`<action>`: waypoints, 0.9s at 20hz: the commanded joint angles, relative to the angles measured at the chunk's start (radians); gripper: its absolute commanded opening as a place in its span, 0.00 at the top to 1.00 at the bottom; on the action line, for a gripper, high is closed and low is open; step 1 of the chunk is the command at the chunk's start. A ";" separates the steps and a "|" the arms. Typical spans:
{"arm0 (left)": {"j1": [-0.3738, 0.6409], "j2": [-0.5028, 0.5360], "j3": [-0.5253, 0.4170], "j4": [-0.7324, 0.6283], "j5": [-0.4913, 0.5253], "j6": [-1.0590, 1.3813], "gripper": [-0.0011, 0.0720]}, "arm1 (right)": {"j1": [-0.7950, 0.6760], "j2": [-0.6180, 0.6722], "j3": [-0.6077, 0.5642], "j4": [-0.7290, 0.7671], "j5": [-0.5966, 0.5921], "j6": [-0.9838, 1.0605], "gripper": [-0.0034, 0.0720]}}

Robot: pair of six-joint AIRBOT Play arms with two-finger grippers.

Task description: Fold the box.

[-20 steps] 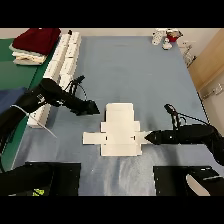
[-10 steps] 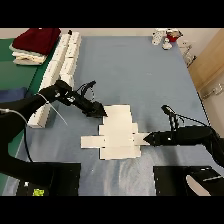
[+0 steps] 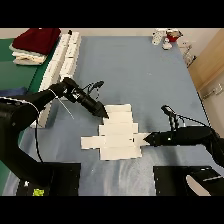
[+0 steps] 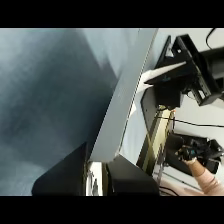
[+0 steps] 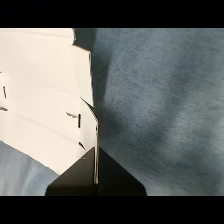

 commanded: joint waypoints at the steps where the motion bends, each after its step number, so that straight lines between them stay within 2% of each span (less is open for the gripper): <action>1: -0.027 -0.007 0.023 0.003 -0.025 0.050 0.79 | 0.001 0.000 0.000 -0.003 0.010 0.003 0.95; 8: -0.043 -0.007 0.024 0.031 -0.036 0.071 0.80 | 0.001 0.000 0.000 -0.004 0.010 0.011 0.95; 9: -0.047 -0.007 0.024 0.043 -0.048 0.086 0.97 | 0.001 0.000 0.000 -0.004 0.011 0.011 0.95; 13: -0.064 -0.007 0.024 0.050 -0.062 0.128 0.97 | 0.001 0.000 0.000 -0.007 0.020 0.011 0.95; 14: -0.067 -0.007 0.024 0.047 -0.057 0.145 0.97 | 0.001 0.000 0.000 -0.007 0.024 0.011 0.92; 16: -0.067 -0.006 0.024 0.033 -0.057 0.177 0.97 | 0.001 0.000 0.000 -0.009 0.040 0.010 0.63; 18: -0.067 -0.006 0.029 0.002 -0.056 0.204 0.97 | 0.000 0.000 0.000 -0.035 0.063 0.011 0.60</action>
